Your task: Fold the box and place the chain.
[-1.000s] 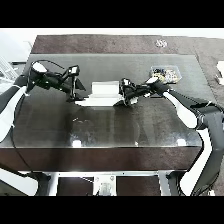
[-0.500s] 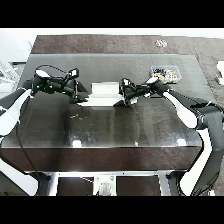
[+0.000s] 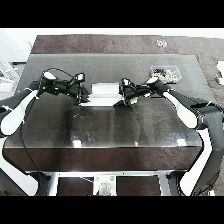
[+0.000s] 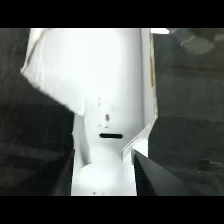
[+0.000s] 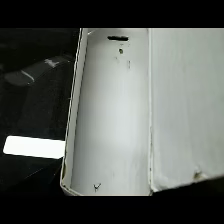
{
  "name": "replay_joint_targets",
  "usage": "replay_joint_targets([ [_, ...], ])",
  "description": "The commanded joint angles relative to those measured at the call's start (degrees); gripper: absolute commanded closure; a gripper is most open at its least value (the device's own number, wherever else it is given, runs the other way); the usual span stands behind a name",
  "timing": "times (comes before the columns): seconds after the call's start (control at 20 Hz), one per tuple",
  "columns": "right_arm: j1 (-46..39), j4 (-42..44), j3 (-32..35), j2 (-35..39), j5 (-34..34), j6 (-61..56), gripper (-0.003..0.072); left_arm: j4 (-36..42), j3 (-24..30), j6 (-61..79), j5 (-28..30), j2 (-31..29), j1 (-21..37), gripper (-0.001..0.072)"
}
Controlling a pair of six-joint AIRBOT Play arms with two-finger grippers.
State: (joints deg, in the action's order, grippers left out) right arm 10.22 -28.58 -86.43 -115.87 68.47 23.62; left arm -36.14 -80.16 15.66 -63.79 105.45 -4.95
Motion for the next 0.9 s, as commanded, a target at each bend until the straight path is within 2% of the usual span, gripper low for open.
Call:
replay_joint_targets([
  [0.0, -0.04, 0.02, 0.0, -0.02, 0.0, -0.02, 0.0217, -1.36, 0.02, -0.66, 0.7, 0.02, -0.22, 0.029],
  [0.35, -0.04, 0.02, 0.0, -0.02, 0.0, -0.02, 0.0217, 0.61, 0.02, -0.61, -0.39, 0.02, -0.59, 0.0296],
  [0.4, -0.04, 0.0, 0.0, -0.02, 0.0, 0.0, 0.0217, 0.61, 0.02, -0.61, -0.35, 0.02, -0.59, 0.0475],
  [0.45, -0.04, 0.02, 0.0, -0.02, 0.0, 0.0, 0.0217, 0.59, 0.02, -0.61, -0.31, 0.02, -0.57, 0.0549],
  [0.85, -0.04, 0.02, 0.0, -0.02, 0.0, -0.02, 0.0217, 1.18, 0.02, -0.61, -1.77, 0.02, -0.59, 0.0549],
])
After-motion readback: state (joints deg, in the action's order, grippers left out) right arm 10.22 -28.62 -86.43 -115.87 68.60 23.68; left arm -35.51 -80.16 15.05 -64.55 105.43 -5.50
